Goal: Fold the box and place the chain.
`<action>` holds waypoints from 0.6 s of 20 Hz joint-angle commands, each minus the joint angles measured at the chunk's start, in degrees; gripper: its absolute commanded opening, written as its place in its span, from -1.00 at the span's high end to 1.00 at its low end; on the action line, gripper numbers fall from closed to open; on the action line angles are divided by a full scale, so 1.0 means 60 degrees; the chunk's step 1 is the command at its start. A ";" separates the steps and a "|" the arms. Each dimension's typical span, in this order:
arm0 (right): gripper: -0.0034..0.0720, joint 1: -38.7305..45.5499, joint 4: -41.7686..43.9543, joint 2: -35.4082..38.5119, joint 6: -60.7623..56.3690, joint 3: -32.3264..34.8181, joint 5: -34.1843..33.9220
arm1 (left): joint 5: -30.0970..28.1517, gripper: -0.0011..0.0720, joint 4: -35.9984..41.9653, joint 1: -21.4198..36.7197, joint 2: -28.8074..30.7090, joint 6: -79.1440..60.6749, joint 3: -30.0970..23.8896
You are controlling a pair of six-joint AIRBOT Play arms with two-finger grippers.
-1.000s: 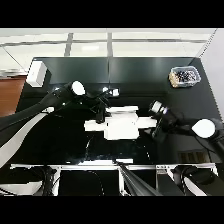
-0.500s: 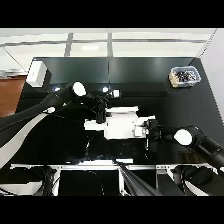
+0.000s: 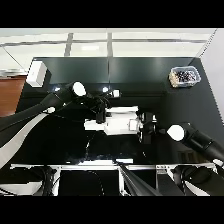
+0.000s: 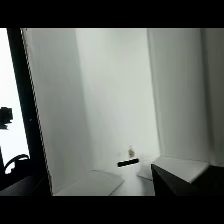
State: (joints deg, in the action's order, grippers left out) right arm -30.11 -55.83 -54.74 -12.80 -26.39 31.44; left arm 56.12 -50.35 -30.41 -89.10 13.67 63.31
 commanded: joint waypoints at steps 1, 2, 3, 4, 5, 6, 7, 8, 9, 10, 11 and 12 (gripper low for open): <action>-0.96 0.0714 0.0302 -0.0047 0.0113 -0.0794 0.0459 | 0.0007 0.90 0.0004 -0.0004 -0.0004 0.0000 -0.0004; -0.96 0.1005 0.0823 -0.0051 0.0448 -0.0867 0.0463 | 0.0007 0.90 0.0004 -0.0004 -0.0004 0.0000 -0.0004; -0.96 0.1290 0.1541 -0.0058 0.1111 -0.0874 0.0499 | 0.0007 0.90 0.0004 -0.0004 -0.0004 0.0000 -0.0004; -0.96 0.1494 0.2200 -0.0113 0.1785 -0.0874 0.0594 | 0.0011 0.90 0.0004 -0.0004 -0.0004 0.0000 -0.0004; -0.96 0.1657 0.2841 -0.0237 0.2412 -0.0878 0.0670 | 0.0011 0.90 0.0004 -0.0004 -0.0004 0.0000 -0.0004; -0.96 0.1800 0.3249 -0.0412 0.2914 -0.0878 0.0725 | 0.0007 0.90 0.0004 -0.0004 -0.0004 0.0000 -0.0004; -0.96 0.1927 0.3381 -0.0572 0.3009 -0.0878 0.0714 | 0.0011 0.90 0.0004 -0.0004 -0.0004 0.0000 -0.0004; -0.96 0.2065 0.3377 -0.0729 0.3056 -0.0878 0.0729 | 0.0011 0.90 0.0004 -0.0004 -0.0004 0.0000 -0.0004; -0.96 0.2208 0.3384 -0.0827 0.3140 -0.0878 0.0729 | 0.0011 0.90 0.0004 -0.0004 -0.0004 0.0000 -0.0004; -0.96 0.2339 0.3428 -0.0889 0.3220 -0.0878 0.0758 | 0.0015 0.90 0.0004 -0.0004 -0.0004 0.0000 0.0004; -0.96 0.2430 0.3592 -0.0907 0.3410 -0.0878 0.0918 | 0.0011 0.90 0.0004 -0.0004 -0.0004 0.0000 0.0011; -0.96 0.2506 0.3891 -0.0929 0.3905 -0.0878 0.1249 | 0.0011 0.90 0.0004 -0.0004 -0.0004 0.0000 0.0011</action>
